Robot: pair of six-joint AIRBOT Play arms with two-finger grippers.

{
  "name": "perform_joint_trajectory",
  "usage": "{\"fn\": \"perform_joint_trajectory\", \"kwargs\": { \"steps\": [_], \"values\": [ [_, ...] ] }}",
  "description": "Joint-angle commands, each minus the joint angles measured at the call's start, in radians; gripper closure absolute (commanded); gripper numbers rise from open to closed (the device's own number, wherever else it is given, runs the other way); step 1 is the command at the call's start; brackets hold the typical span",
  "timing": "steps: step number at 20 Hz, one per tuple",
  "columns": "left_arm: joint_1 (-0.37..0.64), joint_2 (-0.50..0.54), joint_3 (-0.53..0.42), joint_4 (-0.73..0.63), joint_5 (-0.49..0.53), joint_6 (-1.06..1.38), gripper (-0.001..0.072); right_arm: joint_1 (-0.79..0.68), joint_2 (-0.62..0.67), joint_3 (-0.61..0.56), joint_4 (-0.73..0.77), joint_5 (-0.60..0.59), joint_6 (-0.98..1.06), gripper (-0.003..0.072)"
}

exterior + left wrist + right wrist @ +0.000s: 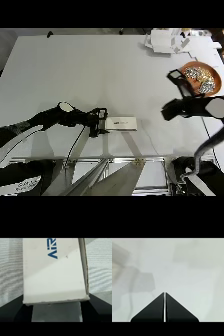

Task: Fold the box and place the chain.

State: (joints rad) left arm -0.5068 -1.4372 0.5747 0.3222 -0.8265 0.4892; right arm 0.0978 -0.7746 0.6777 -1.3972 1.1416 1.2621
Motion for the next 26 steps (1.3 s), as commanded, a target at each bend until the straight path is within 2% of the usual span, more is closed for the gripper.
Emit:
{"fn": "perform_joint_trajectory", "kwargs": {
  "steps": [1,3,6,18,19,20,23,26],
  "values": [
    [0.0,0.001,0.0,0.0,0.0,0.001,0.0571,-0.283,0.013,-0.038,-0.099,0.12,0.066,0.067],
    [0.0,0.001,0.0,0.0,0.0,0.001,0.0571,-0.375,0.008,-0.053,-0.098,0.105,0.066,0.067],
    [0.0,0.001,0.0,0.0,0.0,0.001,0.0571,-0.433,0.008,-0.063,-0.099,0.126,0.066,0.067],
    [0.0,0.001,0.0,-0.018,0.0,0.0,0.0573,-0.437,0.008,-0.063,-0.087,0.153,0.073,0.067],
    [0.001,0.002,0.0,-0.019,0.001,0.0,0.0597,-0.437,0.008,-0.063,-0.087,0.153,0.073,0.067],
    [0.002,0.009,0.0,-0.013,0.001,0.002,0.0704,-0.437,0.008,-0.063,-0.087,0.153,0.073,0.067],
    [0.019,0.087,0.0,-0.005,0.027,-0.043,0.0707,-0.437,0.008,-0.063,-0.087,0.153,0.073,0.067],
    [0.085,0.24,0.0,0.09,0.143,-0.282,0.0707,-0.437,0.008,-0.063,-0.087,0.153,0.073,0.067]
  ]
}}
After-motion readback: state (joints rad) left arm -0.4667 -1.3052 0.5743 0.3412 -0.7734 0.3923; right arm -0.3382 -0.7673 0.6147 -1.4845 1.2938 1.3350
